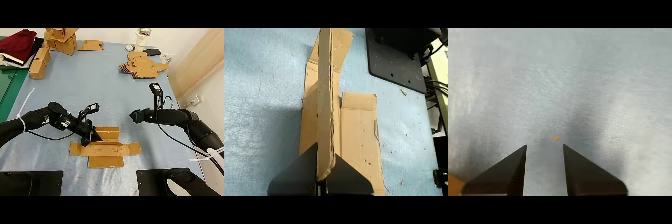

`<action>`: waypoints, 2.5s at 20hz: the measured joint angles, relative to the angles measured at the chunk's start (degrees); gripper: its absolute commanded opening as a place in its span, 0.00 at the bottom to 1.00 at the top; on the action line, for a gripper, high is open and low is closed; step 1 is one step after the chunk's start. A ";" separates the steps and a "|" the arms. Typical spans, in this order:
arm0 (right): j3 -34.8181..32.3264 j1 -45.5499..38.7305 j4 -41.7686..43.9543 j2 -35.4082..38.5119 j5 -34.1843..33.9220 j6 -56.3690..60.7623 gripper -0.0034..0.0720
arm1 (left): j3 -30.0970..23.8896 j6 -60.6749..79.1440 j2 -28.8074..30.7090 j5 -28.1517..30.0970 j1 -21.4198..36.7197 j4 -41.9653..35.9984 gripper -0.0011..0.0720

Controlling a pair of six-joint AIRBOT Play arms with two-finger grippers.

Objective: Fold the box.

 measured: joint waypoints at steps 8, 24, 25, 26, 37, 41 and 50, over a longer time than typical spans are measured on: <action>1.16 5.68 -2.38 7.15 -16.31 -1.73 0.35 | 0.00 -0.15 0.00 0.00 0.00 -0.26 0.04; -1.22 41.24 -15.65 4.92 -19.32 9.97 0.64 | 0.00 -0.15 0.00 0.00 0.00 -0.37 0.04; -1.16 41.94 -16.79 3.48 -18.58 10.34 0.64 | 0.00 -0.13 0.00 0.00 0.02 -0.37 0.04; -1.11 43.04 -18.73 2.25 -17.97 11.41 0.64 | 0.00 -0.15 0.00 0.00 0.00 -0.37 0.03; -1.51 66.20 -45.83 1.79 -20.74 39.87 0.76 | 0.00 -0.13 0.00 0.00 0.00 -0.39 0.04; -2.40 70.62 -48.54 0.13 -21.97 41.46 0.76 | 0.00 -0.13 0.00 -0.02 0.00 -0.37 0.04; -2.67 73.35 -49.37 -3.13 -18.58 37.51 0.76 | 0.00 -0.13 0.00 0.00 0.00 -0.37 0.04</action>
